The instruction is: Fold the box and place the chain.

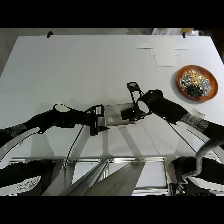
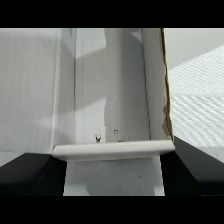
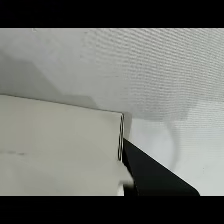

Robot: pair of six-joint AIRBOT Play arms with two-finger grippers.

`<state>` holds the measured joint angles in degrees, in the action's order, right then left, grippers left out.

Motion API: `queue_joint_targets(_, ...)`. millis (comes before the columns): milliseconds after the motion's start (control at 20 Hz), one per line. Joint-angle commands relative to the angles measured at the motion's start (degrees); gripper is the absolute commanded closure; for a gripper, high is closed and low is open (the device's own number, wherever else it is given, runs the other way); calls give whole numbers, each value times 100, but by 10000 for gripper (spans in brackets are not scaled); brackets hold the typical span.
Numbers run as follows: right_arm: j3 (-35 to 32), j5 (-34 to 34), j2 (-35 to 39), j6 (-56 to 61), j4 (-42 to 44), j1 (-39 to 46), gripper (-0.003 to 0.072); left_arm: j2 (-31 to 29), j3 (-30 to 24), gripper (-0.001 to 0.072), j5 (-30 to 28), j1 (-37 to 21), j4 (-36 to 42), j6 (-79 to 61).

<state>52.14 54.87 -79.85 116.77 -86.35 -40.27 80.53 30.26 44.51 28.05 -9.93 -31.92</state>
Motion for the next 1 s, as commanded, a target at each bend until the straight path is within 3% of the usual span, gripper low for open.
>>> queue_joint_targets(0, 17, 197, -118, 2, -94, -2, 508, 0, 4, 642, -13, 0, 4, 0)
queue_joint_targets(450, 17, 507, -330, 2, -273, -2, 531, 0, 4, 642, -13, 0, 4, 0)
queue_joint_targets(500, 17, 492, -332, -7, -260, -2, 584, 0, 4, 642, -13, 0, 4, 0)
queue_joint_targets(800, 17, 516, -365, -72, -153, -72, 667, 0, 4, 642, -13, 0, 4, 0)
queue_joint_targets(900, 17, 520, -358, -105, -151, -74, 636, 0, 4, 642, -15, 0, 4, 0)
queue_joint_targets(950, 17, 540, -348, -136, -153, -72, 518, 0, 4, 642, -13, 0, 4, 0)
